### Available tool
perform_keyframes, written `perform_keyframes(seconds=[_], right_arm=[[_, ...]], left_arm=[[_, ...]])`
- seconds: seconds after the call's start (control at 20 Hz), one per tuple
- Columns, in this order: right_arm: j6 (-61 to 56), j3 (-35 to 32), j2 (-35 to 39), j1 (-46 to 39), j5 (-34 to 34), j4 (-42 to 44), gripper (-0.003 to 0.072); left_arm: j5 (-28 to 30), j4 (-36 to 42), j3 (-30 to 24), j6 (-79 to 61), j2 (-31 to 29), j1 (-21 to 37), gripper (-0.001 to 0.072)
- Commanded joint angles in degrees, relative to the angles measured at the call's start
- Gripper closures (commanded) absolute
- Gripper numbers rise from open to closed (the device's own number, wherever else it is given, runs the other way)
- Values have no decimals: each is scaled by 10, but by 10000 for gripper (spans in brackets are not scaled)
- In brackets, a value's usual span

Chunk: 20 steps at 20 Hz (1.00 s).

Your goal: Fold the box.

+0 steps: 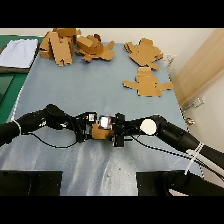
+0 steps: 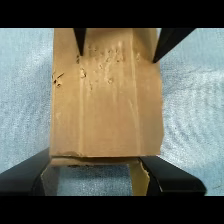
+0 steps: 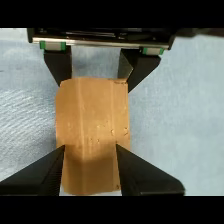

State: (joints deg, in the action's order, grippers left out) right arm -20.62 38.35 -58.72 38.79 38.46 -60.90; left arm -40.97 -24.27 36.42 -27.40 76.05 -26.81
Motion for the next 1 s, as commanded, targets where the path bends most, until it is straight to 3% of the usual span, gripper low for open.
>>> perform_keyframes(seconds=[0.0, 0.2, 0.25, 0.95], right_arm=[[27, 0, -5, 3, -25, -2, 188], [26, 0, -6, 33, -26, -40, 199], [26, 0, -6, 41, -27, -51, 269], [5, 0, -19, 46, -71, -79, 407]], left_arm=[[0, 0, 0, 0, 0, 0, 303], [0, 0, 0, 0, 0, 0, 303], [0, 0, 0, 0, 0, 0, 303], [-1, 0, 0, 0, 0, 0, 303]])
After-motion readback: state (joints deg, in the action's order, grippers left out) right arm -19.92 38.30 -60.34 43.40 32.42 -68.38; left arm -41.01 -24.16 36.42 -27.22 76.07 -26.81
